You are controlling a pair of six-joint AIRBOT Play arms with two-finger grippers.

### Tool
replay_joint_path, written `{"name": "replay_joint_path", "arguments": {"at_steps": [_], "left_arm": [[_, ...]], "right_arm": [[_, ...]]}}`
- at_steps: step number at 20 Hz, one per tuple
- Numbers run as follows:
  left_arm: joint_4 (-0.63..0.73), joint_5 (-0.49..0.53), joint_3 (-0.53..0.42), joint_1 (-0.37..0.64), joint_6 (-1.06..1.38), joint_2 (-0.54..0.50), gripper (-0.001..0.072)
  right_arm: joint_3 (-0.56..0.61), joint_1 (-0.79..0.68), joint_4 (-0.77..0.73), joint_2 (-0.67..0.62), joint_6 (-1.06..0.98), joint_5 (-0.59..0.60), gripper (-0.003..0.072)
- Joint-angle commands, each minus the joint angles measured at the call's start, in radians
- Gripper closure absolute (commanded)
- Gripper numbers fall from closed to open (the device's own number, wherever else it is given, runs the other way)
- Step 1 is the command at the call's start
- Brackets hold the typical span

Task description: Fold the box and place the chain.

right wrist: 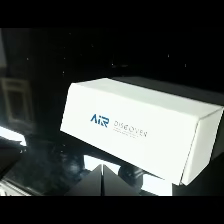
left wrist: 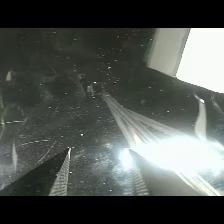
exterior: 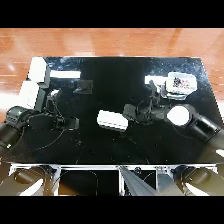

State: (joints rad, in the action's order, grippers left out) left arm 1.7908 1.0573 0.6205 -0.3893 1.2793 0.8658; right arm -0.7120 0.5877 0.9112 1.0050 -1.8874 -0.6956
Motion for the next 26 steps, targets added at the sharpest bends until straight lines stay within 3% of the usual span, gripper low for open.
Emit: {"name": "replay_joint_path", "arguments": {"at_steps": [1, 12, 26], "left_arm": [[0.02, -0.046, 0.0, -0.011, 0.0, -0.001, 0.0243], [0.027, -0.068, 0.0, -0.034, 0.0, 0.008, 0.0243], [0.027, -0.072, 0.0, -0.034, 0.0, 0.011, 0.0243]], "right_arm": [[0.103, 0.027, -0.197, -0.01, 0.035, 0.109, 0.066], [0.1, 0.108, -0.249, 0.09, 0.067, 0.255, 0.0654], [0.1, 0.111, -0.245, 0.146, 0.087, 0.244, 0.0655]]}}
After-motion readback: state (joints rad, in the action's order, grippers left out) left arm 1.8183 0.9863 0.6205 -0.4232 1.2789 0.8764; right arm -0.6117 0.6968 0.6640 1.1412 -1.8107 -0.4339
